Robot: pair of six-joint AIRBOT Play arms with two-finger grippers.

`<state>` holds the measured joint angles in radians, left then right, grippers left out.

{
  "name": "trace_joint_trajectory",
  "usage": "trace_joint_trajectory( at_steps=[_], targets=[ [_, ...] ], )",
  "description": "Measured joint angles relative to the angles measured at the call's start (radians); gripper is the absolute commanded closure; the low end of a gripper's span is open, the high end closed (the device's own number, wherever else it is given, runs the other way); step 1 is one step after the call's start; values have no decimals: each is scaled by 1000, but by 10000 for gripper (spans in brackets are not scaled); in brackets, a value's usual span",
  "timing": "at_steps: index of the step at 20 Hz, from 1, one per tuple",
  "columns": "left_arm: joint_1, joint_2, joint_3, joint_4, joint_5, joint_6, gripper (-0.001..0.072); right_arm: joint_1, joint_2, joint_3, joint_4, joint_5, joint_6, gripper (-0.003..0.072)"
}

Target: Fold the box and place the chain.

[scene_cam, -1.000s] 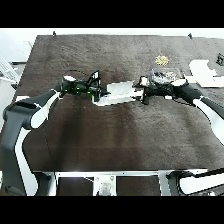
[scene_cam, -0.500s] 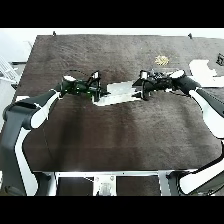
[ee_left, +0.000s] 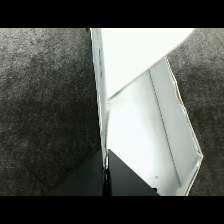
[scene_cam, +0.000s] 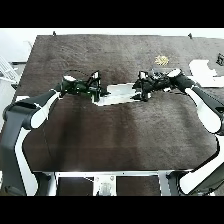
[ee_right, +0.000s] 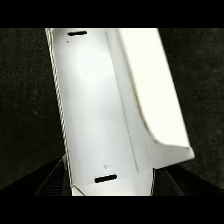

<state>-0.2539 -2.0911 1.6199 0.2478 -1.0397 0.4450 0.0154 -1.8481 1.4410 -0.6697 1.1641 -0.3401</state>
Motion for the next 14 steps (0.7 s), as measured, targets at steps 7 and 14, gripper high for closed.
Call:
trace_joint_trajectory(
  at_steps=[7,14],
  targets=[
    [0,0,0,-1,0,0,687,2,-6,2,-1,55,50,37],
    [0,0,0,-2,3,0,688,3,-40,3,10,66,66,-13]
  ],
)
